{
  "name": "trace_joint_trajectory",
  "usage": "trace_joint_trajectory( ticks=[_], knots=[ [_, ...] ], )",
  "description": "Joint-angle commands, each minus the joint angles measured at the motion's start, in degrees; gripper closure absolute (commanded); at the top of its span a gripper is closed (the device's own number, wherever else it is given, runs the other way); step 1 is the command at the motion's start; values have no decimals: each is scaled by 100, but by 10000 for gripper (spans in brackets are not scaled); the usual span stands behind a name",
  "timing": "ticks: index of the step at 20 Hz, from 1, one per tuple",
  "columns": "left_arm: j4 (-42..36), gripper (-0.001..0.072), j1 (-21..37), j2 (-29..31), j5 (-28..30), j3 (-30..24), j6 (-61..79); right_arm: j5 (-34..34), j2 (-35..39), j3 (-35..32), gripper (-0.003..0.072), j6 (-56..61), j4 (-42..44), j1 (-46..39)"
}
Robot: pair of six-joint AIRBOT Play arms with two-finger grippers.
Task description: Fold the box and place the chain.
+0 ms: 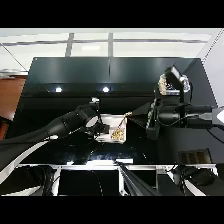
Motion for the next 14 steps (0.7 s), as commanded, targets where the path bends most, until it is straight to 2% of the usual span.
trace_joint_trajectory(
  ticks=[1, 9, 10, 11, 12, 14],
  knots=[
    [-2, 677, 2, -2, 0, 4, 2, 44, -98, 81, 660, 68, 562, 57],
    [0, 677, 2, -2, 2, 4, 2, 31, -986, 79, 656, 269, 291, 710],
    [0, 677, 4, -2, 2, 4, 2, 11, -1045, 79, 542, 411, 90, 767],
    [0, 677, 4, -2, 0, 4, 2, -13, -1054, 83, 317, 737, -216, 752],
    [0, 677, 4, -2, 0, 4, 2, 55, -1047, 87, 205, 918, -452, 656],
    [0, 677, 4, -2, -2, 4, 2, 472, -1025, 127, 208, 946, -686, 249]
  ],
)
